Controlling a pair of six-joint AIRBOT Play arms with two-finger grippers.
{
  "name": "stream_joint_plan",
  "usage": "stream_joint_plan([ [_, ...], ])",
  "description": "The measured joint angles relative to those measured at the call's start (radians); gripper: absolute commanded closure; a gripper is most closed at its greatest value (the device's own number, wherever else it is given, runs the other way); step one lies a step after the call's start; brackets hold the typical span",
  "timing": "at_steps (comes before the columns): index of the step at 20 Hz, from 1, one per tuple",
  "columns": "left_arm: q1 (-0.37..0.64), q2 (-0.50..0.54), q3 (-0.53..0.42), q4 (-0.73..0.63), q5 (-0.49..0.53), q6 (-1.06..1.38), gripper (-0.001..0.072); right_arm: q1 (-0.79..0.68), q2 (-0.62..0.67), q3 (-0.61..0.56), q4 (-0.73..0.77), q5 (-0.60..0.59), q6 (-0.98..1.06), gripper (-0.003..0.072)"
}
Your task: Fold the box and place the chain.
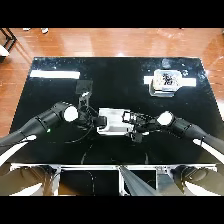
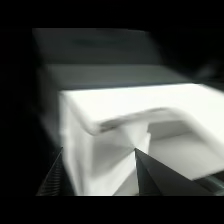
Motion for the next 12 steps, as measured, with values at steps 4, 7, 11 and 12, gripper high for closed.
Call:
stream_joint_plan([
  [4, 0.0, -0.003, 0.001, -0.005, 0.019, -0.009, 0.016, 0.0, 0.0, 0.0, 0.0, 0.0, 0.0, 0.0391],
  [7, -0.003, -0.012, 0.001, -0.006, 0.021, -0.013, 0.0162, 0.0, 0.0, 0.0, 0.0, 0.0, 0.0, 0.0391],
  [11, -0.033, -0.026, 0.015, 0.032, 0.014, -0.053, 0.0175, 0.0, 0.0, 0.0, 0.0, 0.0, 0.0, 0.039],
  [12, -0.047, -0.031, 0.025, 0.063, 0.005, -0.079, 0.0175, 0.0, 0.0, 0.0, 0.0, 0.0, 0.0, 0.0391],
])
